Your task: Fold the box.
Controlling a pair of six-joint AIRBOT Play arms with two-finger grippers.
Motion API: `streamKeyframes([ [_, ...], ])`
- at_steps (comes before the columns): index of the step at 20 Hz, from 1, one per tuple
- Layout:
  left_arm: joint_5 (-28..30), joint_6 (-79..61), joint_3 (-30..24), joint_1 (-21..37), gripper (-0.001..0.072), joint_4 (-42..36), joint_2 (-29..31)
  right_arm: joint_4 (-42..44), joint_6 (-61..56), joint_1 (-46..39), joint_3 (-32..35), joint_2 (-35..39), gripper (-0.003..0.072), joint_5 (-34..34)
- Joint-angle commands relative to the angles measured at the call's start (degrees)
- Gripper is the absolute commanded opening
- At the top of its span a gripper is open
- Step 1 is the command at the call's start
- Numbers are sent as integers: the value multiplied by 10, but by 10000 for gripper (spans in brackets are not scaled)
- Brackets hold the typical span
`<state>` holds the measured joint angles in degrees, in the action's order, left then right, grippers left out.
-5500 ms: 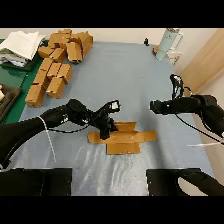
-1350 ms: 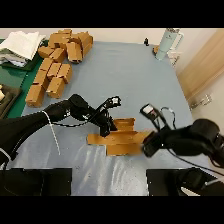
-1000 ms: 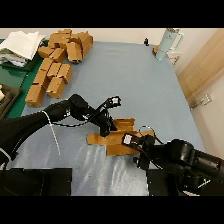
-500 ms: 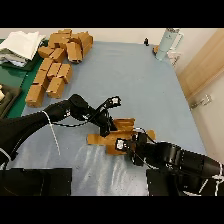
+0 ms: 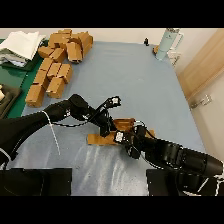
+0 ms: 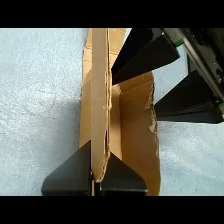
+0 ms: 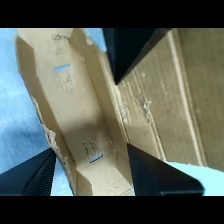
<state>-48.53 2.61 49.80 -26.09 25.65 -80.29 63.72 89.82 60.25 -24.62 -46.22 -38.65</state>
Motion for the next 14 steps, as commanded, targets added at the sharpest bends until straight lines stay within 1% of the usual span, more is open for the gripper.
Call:
streamKeyframes([
  [1, 0, 0, 0, 0, 13, 0, 0, 12, -18, 1, -4, 1, 670, -15],
  [2, 0, 0, 0, 0, 13, 0, 0, 12, -25, 0, -4, 1, 720, -21],
  [4, 0, 0, 0, 0, 13, 0, 0, 14, -50, -6, -4, 6, 720, -37],
  [6, 0, 0, 0, 0, 13, 0, 0, 23, -47, -24, -4, 17, 720, -56],
  [7, 0, 0, 0, 0, 13, 0, 0, 33, -21, -35, -2, 25, 720, -57],
  [9, 0, 0, 0, 0, 13, 0, 0, 62, 66, -58, 7, 43, 720, -38],
  [11, 0, 0, 0, 0, 13, 0, 0, 107, 147, -100, 20, 62, 720, -3],
  [12, 0, 0, 0, 0, 13, 0, 0, 144, 214, -122, 24, 66, 720, 12],
  [14, 0, 0, 0, 0, 13, 0, 0, 254, 373, -173, 24, 67, 720, 29],
])
